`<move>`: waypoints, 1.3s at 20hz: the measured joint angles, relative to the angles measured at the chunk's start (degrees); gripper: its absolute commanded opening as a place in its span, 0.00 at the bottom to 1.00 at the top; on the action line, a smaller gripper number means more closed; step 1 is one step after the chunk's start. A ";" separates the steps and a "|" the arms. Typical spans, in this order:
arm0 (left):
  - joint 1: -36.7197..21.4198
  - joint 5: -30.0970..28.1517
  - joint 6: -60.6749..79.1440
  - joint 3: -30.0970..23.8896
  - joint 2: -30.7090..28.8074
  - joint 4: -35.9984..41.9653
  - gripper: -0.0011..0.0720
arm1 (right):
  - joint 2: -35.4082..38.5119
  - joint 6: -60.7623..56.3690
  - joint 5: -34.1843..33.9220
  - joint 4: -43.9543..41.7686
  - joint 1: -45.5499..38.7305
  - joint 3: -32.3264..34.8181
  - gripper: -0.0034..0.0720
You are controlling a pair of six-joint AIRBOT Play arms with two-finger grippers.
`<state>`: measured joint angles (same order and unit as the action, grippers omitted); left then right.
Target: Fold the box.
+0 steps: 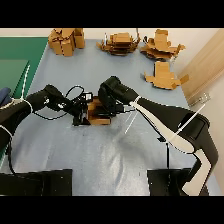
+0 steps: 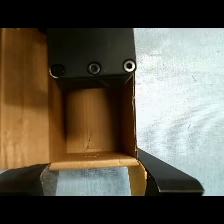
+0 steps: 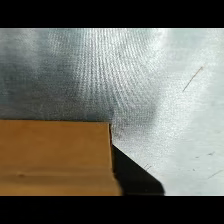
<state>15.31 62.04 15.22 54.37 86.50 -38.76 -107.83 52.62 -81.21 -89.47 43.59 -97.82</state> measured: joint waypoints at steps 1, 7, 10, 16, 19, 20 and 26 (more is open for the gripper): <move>0.02 0.26 0.00 0.00 -0.04 0.07 0.11 | 0.02 0.00 0.17 0.02 0.02 -0.04 0.51; 0.02 0.11 -0.20 0.00 -0.04 0.09 0.11 | 1.77 0.66 1.40 0.20 -0.04 -0.13 0.60; 0.02 -0.07 -0.22 0.00 -0.04 0.09 0.11 | 3.91 1.95 1.90 0.31 -0.55 -0.11 0.60; -0.04 -0.57 -0.28 0.00 -0.04 0.02 0.11 | 13.53 7.15 4.35 0.66 -2.67 7.13 0.49; -0.04 -0.79 -0.35 0.00 -0.04 0.02 0.11 | 23.10 10.14 12.74 -4.63 -6.40 18.99 0.05; -0.04 -0.85 -0.37 0.00 -0.04 0.02 0.11 | 26.47 13.07 17.35 -9.18 -8.68 23.80 0.05; -0.04 -0.35 -0.35 0.00 -0.04 0.02 0.11 | 26.32 39.06 29.83 -41.11 -23.30 34.36 0.05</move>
<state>15.27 61.69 14.87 54.37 86.46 -38.74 -81.52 91.68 -51.37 -130.58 20.29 -63.46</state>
